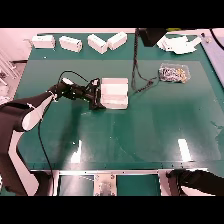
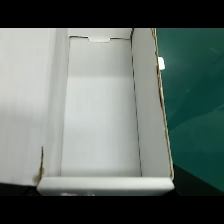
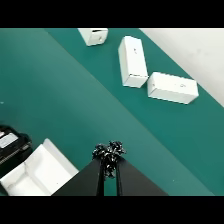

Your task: Fold the box and place the chain.

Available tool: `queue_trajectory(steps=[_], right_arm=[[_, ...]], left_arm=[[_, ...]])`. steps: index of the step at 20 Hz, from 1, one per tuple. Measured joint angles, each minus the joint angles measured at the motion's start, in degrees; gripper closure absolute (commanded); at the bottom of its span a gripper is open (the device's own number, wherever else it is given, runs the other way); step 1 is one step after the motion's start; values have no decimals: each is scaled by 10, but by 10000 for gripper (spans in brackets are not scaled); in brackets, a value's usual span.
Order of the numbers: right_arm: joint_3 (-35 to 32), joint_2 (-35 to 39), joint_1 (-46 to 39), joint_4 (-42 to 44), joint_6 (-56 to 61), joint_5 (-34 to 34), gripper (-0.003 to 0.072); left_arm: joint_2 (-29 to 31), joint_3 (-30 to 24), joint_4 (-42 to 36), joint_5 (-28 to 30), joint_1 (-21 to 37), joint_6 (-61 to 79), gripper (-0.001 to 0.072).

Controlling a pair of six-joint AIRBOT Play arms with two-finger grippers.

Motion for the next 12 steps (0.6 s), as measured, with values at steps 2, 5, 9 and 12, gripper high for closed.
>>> queue_trajectory(steps=[2, 5, 9, 12], right_arm=[[-9, 0, 11, 1, 0, 4, 677], [-31, 0, 19, 8, 0, 8, 678], [-89, 0, 23, 30, 0, -3, 678], [-141, 0, 23, 57, 1, -36, 678]], left_arm=[[0, 0, 0, 0, 0, 0, 83], [0, 0, 0, 0, 0, 0, 83], [0, 0, 0, 0, 0, 0, 83], [0, 0, 0, 0, 0, 0, 83]])
